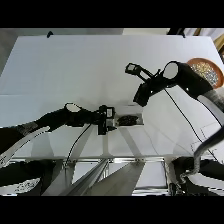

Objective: Fold the box and place the chain.

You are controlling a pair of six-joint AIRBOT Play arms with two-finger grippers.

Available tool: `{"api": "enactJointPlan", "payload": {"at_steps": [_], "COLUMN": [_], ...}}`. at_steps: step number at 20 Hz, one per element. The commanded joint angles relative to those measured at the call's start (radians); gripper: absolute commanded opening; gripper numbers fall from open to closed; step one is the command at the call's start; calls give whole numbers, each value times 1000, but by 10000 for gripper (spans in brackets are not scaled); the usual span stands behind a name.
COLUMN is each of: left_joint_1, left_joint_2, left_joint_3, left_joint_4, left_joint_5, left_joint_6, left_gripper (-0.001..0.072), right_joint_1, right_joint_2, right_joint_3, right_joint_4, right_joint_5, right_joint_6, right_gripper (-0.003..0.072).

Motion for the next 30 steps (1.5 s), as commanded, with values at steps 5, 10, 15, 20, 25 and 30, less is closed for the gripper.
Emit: {"api": "enactJointPlan", "payload": {"at_steps": [5, 10, 15, 20, 25, 30], "left_joint_1": [0, 0, 0, 0, 0, 0], "left_joint_2": [1, 1, 1, 1, 1, 1], "left_joint_3": [1, 1, 1, 1, 1, 1], "left_joint_4": [0, 0, 0, 0, 0, 0], "left_joint_5": [0, 0, 0, 0, 0, 0], "left_joint_6": [0, 0, 0, 0, 0, 0], "left_gripper": [254, 254, 254, 254, 254, 254], "right_joint_1": [5, 28, 88, 141, 151, 151], "right_joint_2": [178, 224, 224, 224, 224, 224], "right_joint_3": [-147, -235, -249, -249, -249, -249], "right_joint_4": [81, 121, 121, 105, 67, 21], "right_joint_5": [58, 64, 67, 61, 0, -29], "right_joint_6": [-118, -179, -183, -182, -173, -151], "right_gripper": [271, 272, 272, 275, 277, 276]}}
